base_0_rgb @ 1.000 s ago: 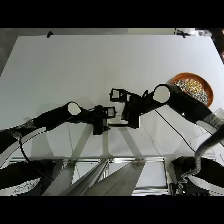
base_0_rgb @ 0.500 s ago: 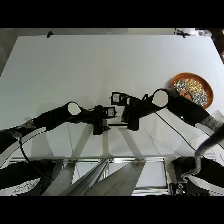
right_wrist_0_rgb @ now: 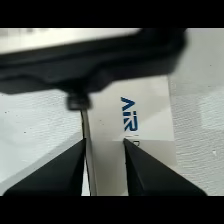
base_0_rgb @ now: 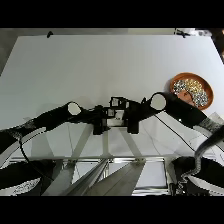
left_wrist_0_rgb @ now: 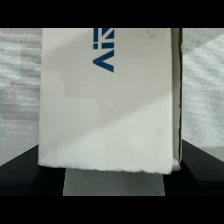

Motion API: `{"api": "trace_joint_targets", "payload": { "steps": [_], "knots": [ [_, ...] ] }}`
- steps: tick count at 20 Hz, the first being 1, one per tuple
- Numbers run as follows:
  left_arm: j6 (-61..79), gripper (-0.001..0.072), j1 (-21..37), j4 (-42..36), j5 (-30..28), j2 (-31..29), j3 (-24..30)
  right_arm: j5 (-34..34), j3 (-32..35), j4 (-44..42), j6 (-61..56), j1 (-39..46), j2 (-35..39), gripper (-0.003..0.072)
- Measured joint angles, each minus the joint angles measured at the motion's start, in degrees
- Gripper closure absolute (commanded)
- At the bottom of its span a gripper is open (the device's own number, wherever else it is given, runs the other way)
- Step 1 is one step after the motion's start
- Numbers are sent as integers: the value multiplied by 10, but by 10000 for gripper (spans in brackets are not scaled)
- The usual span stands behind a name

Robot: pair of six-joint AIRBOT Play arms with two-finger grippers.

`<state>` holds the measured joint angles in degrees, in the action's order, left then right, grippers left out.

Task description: Fold the box and place the chain.

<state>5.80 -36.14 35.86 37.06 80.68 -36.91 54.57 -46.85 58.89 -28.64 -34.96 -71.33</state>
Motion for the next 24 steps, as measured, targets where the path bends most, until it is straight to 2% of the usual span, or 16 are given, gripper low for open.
{"api": "trace_joint_targets", "payload": {
  "steps": [7, 8, 10, 16, 21, 24],
  "knots": [
    [0, 504, 0, 0, 0, 0, 0, 3, 1, -3, 0, 8, 30, 367],
    [0, 504, 0, 0, 0, 0, 0, 4, 1, -7, 1, 12, 38, 433],
    [0, 504, 0, 0, 0, 0, 0, 2, 1, -25, -1, 22, 52, 676],
    [0, 504, 0, 0, 0, 0, 0, -19, 49, -142, 11, 32, 63, 679],
    [0, 504, 0, 0, 0, 0, 0, -73, 123, -217, 36, 33, 64, 679],
    [0, 504, 0, 0, 0, 0, 0, -104, 145, -249, 48, 33, 64, 679]
  ]
}}
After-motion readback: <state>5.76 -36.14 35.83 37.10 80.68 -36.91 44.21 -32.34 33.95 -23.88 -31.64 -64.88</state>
